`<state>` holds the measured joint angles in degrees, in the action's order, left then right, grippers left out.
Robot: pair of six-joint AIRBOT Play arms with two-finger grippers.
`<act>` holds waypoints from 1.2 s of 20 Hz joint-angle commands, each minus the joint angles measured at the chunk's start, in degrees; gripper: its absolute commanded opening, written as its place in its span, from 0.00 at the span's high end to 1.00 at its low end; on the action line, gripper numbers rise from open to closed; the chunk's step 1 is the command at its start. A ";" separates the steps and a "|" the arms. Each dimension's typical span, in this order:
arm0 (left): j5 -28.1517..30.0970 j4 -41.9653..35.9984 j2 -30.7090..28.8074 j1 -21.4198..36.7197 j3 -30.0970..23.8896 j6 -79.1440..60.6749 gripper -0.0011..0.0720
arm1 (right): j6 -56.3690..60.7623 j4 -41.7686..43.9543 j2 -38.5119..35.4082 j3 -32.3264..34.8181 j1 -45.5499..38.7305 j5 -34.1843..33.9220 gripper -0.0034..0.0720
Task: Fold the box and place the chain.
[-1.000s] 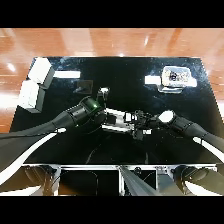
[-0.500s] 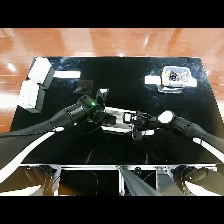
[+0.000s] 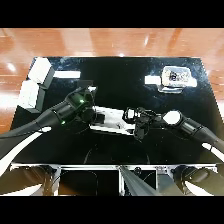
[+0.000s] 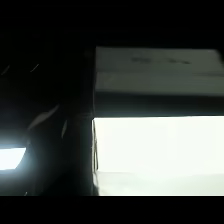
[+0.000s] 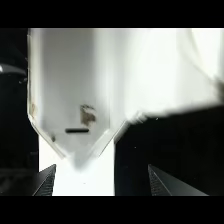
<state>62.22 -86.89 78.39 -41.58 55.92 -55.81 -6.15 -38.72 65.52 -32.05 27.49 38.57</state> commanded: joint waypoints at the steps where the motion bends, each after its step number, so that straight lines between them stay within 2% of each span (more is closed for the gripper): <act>1: -0.81 0.72 -2.45 0.81 -4.02 1.11 0.95 | 4.48 -1.44 -1.73 -0.07 0.00 2.51 0.01; 4: -5.01 -0.42 -4.85 0.90 -7.87 2.49 0.95 | 6.45 -1.99 -1.79 -0.07 0.02 3.45 0.01; 8: -10.25 -1.03 -4.13 0.85 -10.67 3.80 0.95 | 6.36 -2.05 -1.77 -0.07 0.59 3.17 0.01; 13: -12.55 -0.37 -3.63 0.96 -10.67 3.78 0.95 | 6.34 -2.05 -0.83 -0.07 4.70 -1.62 0.01; 20: -12.02 -0.66 -3.21 0.85 -10.67 3.78 0.95 | 6.34 -2.05 0.39 -0.09 6.67 -5.86 0.02; 21: -11.98 -0.66 -3.21 0.85 -10.67 3.76 0.95 | 6.34 -2.05 0.42 -0.09 6.67 -6.12 0.18; 22: -11.89 -0.79 -3.21 0.85 -10.67 3.78 0.95 | 6.34 -2.05 0.46 -0.09 6.67 -6.08 0.24; 24: -11.89 -0.87 -3.21 0.85 -10.67 3.76 0.95 | 6.34 -2.03 0.48 -0.09 6.67 -6.23 0.24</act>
